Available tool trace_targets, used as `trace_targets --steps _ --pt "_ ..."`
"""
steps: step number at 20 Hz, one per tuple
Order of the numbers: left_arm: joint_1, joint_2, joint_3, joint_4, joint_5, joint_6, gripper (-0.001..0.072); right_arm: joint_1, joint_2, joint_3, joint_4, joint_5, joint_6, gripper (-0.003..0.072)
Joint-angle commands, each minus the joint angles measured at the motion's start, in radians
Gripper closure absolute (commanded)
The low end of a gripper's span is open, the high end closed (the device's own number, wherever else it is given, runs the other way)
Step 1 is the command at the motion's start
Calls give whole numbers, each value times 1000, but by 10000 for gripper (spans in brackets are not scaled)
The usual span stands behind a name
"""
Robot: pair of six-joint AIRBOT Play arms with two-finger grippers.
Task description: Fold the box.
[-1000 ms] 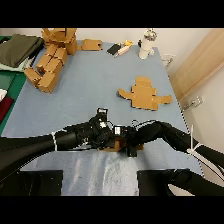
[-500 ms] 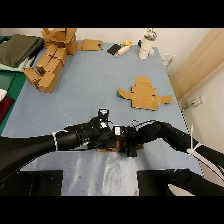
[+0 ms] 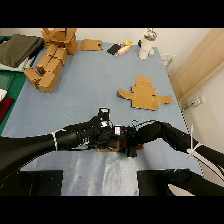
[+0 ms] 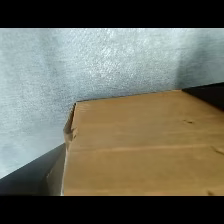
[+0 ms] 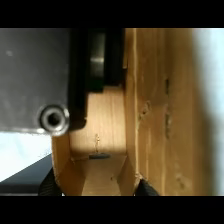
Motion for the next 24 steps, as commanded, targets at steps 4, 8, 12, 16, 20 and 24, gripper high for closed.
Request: trace_targets --steps 4,8,12,16,20,24 --pt "1 -21 4 40 18 -18 179 0 -1 0 0 0 -1 174" --pt "1 -59 5 40 39 -17 263 0 -1 0 0 0 -1 173" --pt "0 -61 7 42 36 -2 674 0 -1 0 0 0 -1 173" --pt "-1 -61 12 43 36 -19 698 0 -1 0 0 0 -1 173" --pt "-1 -59 11 27 34 -17 695 0 -1 0 0 0 -1 173" --pt "-1 -52 12 26 10 -3 324 0 -1 0 -1 0 -1 173"
